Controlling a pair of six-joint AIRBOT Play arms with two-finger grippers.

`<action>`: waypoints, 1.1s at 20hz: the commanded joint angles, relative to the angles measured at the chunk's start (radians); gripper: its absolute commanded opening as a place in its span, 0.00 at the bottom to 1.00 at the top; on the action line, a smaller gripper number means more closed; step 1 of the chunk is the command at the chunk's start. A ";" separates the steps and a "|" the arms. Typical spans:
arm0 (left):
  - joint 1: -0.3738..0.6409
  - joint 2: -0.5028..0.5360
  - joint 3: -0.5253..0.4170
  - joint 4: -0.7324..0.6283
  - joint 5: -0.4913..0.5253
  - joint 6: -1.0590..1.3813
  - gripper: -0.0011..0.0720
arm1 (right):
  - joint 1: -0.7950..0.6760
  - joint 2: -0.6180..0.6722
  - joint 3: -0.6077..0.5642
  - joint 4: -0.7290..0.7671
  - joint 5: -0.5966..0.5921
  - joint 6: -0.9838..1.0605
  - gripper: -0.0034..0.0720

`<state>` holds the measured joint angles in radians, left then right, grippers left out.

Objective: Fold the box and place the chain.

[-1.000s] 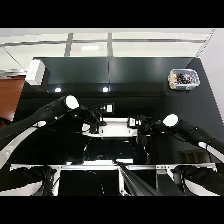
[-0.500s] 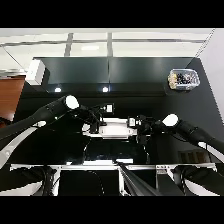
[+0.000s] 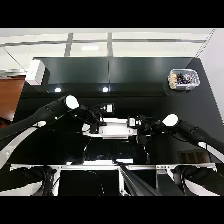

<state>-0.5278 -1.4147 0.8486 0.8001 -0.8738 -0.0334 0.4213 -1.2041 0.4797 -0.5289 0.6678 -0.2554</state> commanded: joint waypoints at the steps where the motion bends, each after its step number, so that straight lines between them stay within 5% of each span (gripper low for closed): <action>1: 0.001 0.028 0.000 0.015 0.002 -0.014 0.52 | 0.001 0.000 0.001 0.000 0.001 0.000 0.07; 3: 0.010 0.079 0.006 0.092 0.003 -0.114 0.99 | 0.000 0.000 0.001 0.000 0.001 0.000 0.07; 8: 0.086 0.261 0.006 0.423 -0.105 -0.525 0.98 | 0.000 0.000 0.001 0.001 0.001 0.000 0.07; 9: 0.105 0.286 0.006 0.429 -0.164 -0.599 0.94 | 0.000 0.000 0.001 0.001 0.001 0.000 0.07; 10: 0.120 0.299 0.006 0.417 -0.229 -0.668 0.81 | 0.000 0.000 0.001 0.002 0.001 0.000 0.07; 11: 0.126 0.301 0.006 0.399 -0.289 -0.723 0.54 | 0.000 0.000 0.001 0.001 0.001 0.000 0.07; 12: 0.126 0.296 0.006 0.376 -0.353 -0.754 0.08 | 0.000 0.000 0.001 0.002 0.001 0.001 0.07; 16: 0.072 0.273 -0.045 0.187 -0.367 -0.749 0.05 | 0.000 0.000 0.001 0.002 0.002 0.000 0.07; 19: 0.047 0.263 -0.092 -0.122 -0.179 -0.610 0.05 | 0.000 0.000 0.001 0.001 0.002 0.000 0.07; 22: 0.050 0.252 -0.098 -0.329 0.117 -0.500 0.05 | 0.000 0.000 0.001 0.002 0.002 0.000 0.07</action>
<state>-0.4713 -1.1530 0.7666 0.7139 -1.0023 -0.6399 0.4213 -1.2041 0.4797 -0.5278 0.6685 -0.2550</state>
